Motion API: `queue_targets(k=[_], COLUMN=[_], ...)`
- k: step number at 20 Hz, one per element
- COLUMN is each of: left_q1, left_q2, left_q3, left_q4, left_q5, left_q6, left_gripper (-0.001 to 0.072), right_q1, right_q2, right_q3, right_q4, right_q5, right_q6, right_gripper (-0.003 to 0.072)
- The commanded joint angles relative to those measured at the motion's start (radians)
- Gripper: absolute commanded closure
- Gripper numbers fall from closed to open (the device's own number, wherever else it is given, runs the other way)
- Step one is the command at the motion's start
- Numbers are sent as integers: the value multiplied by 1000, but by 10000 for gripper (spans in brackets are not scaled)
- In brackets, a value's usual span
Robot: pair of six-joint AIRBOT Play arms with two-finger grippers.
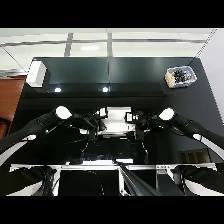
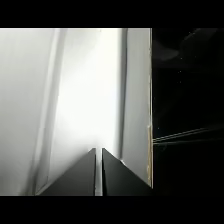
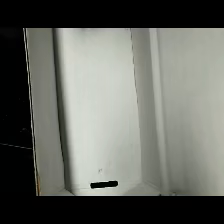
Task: Fold the box and place the chain.
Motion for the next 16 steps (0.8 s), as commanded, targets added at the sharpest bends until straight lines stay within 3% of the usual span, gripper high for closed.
queue_targets(k=[1,2,3,4,5,6,7,8,13,16], left_q1=[-4,-3,-2,-2,-2,4,16,32,187,319], left_q2=[-7,-7,-6,-6,-6,-1,14,36,256,330], left_q3=[0,0,0,0,1,2,11,23,58,47], left_q4=[-8,-7,1,3,3,13,51,97,282,469], left_q5=[0,-5,-8,-6,-6,-8,-24,-42,-209,-261], left_q6=[-16,-16,-16,-16,-16,-23,-38,-87,-422,-902], left_gripper=[386,355,621,574,377,418,650,684,685,684], right_q1=[1,1,1,1,1,1,1,1,1,1], right_q2=[0,0,0,0,0,0,0,0,0,0], right_q3=[1,1,1,0,1,1,1,0,1,1], right_q4=[1,1,1,1,1,1,1,1,1,1], right_q5=[0,0,0,0,0,0,0,0,0,0], right_q6=[2,2,2,2,2,2,2,2,2,2], right_gripper=[630,630,630,630,630,630,630,630,630,630])
